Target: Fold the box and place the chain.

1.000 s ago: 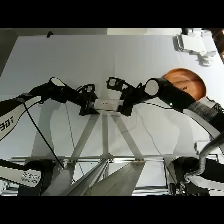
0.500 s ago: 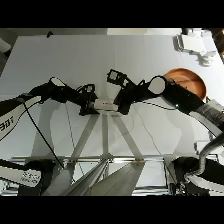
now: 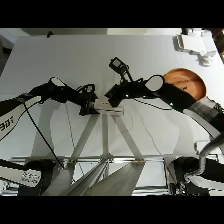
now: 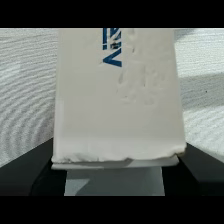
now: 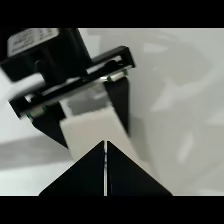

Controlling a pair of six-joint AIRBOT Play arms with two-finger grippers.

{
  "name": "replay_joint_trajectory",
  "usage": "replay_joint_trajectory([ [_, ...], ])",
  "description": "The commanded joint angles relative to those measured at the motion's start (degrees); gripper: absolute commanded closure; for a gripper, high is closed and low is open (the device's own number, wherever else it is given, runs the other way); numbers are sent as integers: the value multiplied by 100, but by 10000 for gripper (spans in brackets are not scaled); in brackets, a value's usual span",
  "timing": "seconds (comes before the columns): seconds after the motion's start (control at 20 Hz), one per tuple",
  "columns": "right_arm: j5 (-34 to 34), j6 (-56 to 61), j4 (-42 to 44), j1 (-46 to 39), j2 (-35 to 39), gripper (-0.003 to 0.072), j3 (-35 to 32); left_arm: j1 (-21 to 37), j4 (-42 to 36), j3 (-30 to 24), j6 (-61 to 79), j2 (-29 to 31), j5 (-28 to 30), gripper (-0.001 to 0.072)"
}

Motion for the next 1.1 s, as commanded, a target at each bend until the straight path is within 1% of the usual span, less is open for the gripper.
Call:
replay_joint_trajectory([
  [0.0,179,527,562,0,-433,682,0,-2,0,2,0,2,2,455],
  [0.1,291,796,564,7,-651,682,0,-2,0,2,0,2,2,455],
  [0.3,540,793,562,7,-979,682,0,-2,0,2,0,2,2,455],
  [0.7,586,791,334,7,-997,682,-181,-2,0,2,0,2,2,455],
  [1.05,535,785,365,-2,-968,682,-181,-2,0,2,0,2,2,455],
])
